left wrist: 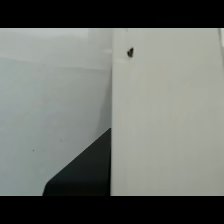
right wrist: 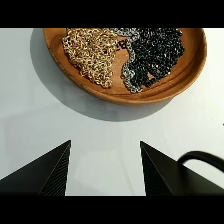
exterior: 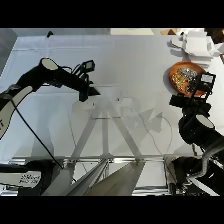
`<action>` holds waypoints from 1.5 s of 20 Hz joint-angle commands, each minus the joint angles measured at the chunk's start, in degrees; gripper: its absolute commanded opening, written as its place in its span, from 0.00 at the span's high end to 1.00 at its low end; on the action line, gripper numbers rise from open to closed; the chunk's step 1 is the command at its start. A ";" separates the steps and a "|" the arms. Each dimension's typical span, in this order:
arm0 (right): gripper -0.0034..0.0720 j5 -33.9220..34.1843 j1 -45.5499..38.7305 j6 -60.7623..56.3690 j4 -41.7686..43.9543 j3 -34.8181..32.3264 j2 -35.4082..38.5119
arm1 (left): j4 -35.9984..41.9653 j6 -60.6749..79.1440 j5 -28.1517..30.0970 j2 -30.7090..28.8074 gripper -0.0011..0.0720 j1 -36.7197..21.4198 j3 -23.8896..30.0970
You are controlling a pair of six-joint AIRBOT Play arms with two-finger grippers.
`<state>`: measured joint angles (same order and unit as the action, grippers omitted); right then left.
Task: Fold the box and place the chain.
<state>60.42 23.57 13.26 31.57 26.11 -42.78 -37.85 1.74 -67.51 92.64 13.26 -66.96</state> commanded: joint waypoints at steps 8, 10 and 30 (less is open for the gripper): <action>0.32 0.09 -0.02 0.55 0.42 0.07 0.04 | 2.40 8.90 4.70 5.51 0.98 0.66 0.04; 0.32 -0.22 -0.02 0.52 0.42 0.07 0.04 | 5.11 9.01 4.66 5.51 0.98 0.66 0.04; 0.33 -6.36 0.00 2.38 3.37 0.07 0.04 | 0.72 11.96 3.41 6.58 0.97 1.86 0.04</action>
<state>54.72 23.57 14.11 34.85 26.11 -42.78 -36.32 13.65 -64.10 99.18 15.07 -66.96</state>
